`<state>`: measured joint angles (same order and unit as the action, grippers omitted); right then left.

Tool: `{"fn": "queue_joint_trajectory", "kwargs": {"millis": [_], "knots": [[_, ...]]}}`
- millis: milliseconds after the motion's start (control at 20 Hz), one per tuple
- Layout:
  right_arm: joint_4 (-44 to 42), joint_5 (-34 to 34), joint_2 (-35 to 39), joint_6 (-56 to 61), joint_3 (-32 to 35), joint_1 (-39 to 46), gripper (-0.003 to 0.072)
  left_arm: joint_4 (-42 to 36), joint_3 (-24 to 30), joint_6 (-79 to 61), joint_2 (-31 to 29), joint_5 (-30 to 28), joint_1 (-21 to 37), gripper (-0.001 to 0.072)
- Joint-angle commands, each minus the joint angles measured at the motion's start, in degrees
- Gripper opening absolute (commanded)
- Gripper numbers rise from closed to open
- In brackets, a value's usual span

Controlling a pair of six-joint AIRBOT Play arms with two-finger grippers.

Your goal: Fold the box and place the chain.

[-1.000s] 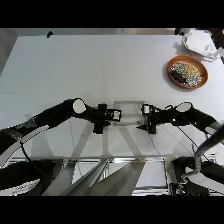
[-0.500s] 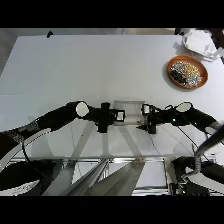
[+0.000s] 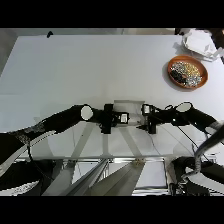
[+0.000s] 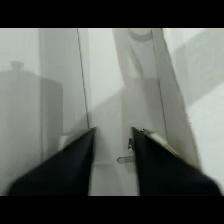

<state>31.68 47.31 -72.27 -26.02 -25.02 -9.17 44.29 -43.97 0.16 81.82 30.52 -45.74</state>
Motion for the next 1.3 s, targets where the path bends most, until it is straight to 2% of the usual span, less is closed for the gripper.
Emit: {"fn": "queue_joint_trajectory", "kwargs": {"millis": [0,200,250,350,400,700,950,1100,1250], "knots": [[-0.02,0.02,0.00,0.02,-0.02,0.00,0.0358,-0.15,0.00,-0.11,0.24,-0.59,-0.22,0.0489],[-0.02,0.02,0.00,0.02,-0.02,0.00,0.0358,-0.17,0.00,-0.02,0.24,-0.50,-0.22,0.0485],[-0.02,0.02,0.00,0.02,-0.02,0.00,0.0358,-0.17,0.00,0.55,0.11,-0.44,-0.22,0.0418],[-0.02,0.02,0.00,0.02,-0.02,0.00,0.0358,-0.11,0.00,2.32,-1.22,0.85,0.09,0.0083],[-0.02,0.02,0.00,0.02,-0.02,0.00,0.0358,-0.15,0.00,3.30,-2.38,1.73,0.55,0.0006],[-0.02,0.02,0.02,0.02,-0.02,0.00,0.0358,0.52,0.02,27.41,-13.55,8.35,9.73,0.0004],[-0.02,0.02,0.00,0.02,-0.02,0.00,0.0358,0.70,0.90,49.75,-22.10,18.01,21.38,0.0003],[-0.02,0.02,0.02,0.02,-0.02,0.00,0.0358,-0.37,5.55,65.81,-23.21,21.94,28.11,0.0003],[-0.02,0.02,0.00,0.02,-0.02,0.00,0.0358,-4.22,13.79,68.48,-21.57,19.67,31.28,0.0003]]}}
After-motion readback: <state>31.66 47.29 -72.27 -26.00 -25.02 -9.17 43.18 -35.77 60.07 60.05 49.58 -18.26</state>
